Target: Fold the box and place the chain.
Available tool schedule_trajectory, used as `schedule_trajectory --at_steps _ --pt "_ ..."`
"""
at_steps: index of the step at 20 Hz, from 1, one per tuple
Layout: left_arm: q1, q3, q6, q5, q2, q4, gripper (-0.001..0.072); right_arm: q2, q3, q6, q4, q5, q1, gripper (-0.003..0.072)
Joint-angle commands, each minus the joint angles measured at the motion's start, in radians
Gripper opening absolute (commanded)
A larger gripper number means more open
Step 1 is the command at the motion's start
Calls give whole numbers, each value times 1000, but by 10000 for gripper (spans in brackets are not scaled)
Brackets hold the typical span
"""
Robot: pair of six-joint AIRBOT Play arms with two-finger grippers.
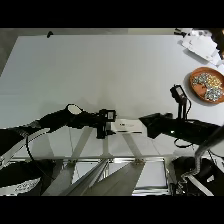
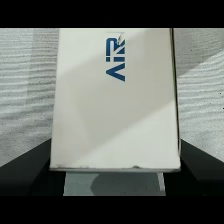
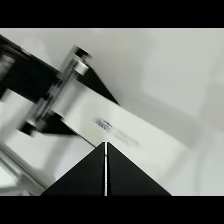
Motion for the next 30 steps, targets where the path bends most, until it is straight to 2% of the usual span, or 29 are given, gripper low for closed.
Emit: schedule_trajectory --at_steps 1,3,5,10,19,23,24,25,26,29,30 --pt "0 0 0 0 0 0 279 0 56 96 -246 519 -234 5" --pt "0 0 0 0 0 0 279 -10 56 100 -400 676 -328 5" --pt "0 0 0 0 0 0 279 -11 56 100 -472 723 -397 6" --pt "0 0 0 -1 0 0 279 -11 56 100 -467 704 -430 6" --pt "-1 0 0 -137 0 -37 278 -11 56 100 -429 637 -430 7" --pt "-1 0 0 -145 1 -38 272 -11 56 100 -422 603 -430 7" --pt "0 0 0 -132 3 -46 203 -11 56 100 -422 603 -430 7" --pt "4 0 0 -110 13 -43 75 -11 56 100 -423 603 -430 7" --pt "8 0 1 -96 23 -40 22 -11 56 99 -423 601 -430 7" --pt "38 0 -7 -40 67 -40 30 -11 56 100 -422 573 -430 7" --pt "54 0 -31 -12 85 -38 6 -11 56 100 -422 555 -430 7"
